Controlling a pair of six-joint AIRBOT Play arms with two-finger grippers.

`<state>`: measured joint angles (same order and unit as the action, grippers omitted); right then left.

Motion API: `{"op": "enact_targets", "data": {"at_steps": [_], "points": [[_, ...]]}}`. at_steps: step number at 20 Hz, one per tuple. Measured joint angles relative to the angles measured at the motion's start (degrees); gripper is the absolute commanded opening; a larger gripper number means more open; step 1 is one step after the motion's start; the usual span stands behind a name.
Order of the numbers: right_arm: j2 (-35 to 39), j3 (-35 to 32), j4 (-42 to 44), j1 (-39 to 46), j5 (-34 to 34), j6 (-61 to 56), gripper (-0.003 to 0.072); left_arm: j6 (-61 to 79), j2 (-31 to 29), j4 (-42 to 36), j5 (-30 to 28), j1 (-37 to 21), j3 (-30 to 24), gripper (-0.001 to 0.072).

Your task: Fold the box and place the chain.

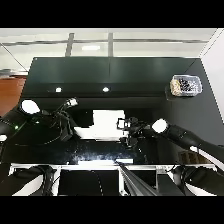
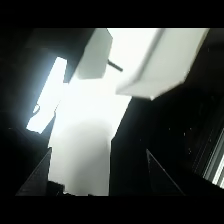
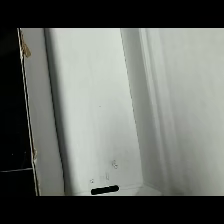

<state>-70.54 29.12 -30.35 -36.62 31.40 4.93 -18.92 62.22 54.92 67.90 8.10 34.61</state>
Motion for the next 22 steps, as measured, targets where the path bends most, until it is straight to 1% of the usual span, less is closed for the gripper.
{"op": "enact_targets", "data": {"at_steps": [2, 7, 9, 11, 12, 13, 14, 17, 18, 19, 22], "points": [[0.0, 0.0, -0.1, 0.0, 0.0, 0.0, 0.0421, 4.6, -0.1, 0.5, -1.2, 1.6, 0.0, 0.0717], [0.0, 0.0, -0.1, 0.0, 0.0, 0.0, 0.0421, 15.0, 0.6, 1.1, -9.7, 8.4, 0.0, 0.0713], [0.0, 0.0, -0.1, 0.0, 0.1, 0.0, 0.0421, 17.2, 1.7, 1.3, -11.4, 10.8, 0.0, 0.0705], [0.0, 0.0, -0.1, 0.0, 0.1, 0.0, 0.0421, 18.3, 2.8, 1.1, -12.9, 12.3, 0.0, 0.0680], [0.0, 0.0, -0.1, 0.0, 0.1, 0.0, 0.0421, 18.6, 3.1, 0.5, -13.3, 12.7, 0.0, 0.0628], [0.0, 0.0, -0.1, 0.0, 0.1, 0.0, 0.0421, 18.9, 3.5, -0.4, -13.6, 13.1, 0.0, 0.0558], [0.0, 0.0, -0.1, 0.0, 0.1, 0.0, 0.0421, 19.2, 3.7, -1.2, -13.8, 13.4, 0.0, 0.0514], [0.0, 0.0, -0.1, 0.0, 0.1, 0.0, 0.0421, 19.5, 4.0, -3.0, -14.8, 13.7, 0.0, 0.0495], [0.0, 0.0, -0.2, 0.0, 0.1, 0.0, 0.0421, 19.6, 4.1, -3.5, -14.4, 13.8, 0.0, 0.0434], [0.0, 0.0, -0.1, 0.0, 0.1, 0.0, 0.0421, 19.6, 4.1, -3.8, -14.1, 13.9, 0.0, 0.0343], [0.0, 0.0, -0.2, 0.0, 0.1, 0.0, 0.0421, 19.8, 4.2, -4.3, -12.2, 14.0, 0.0, 0.0333]]}}
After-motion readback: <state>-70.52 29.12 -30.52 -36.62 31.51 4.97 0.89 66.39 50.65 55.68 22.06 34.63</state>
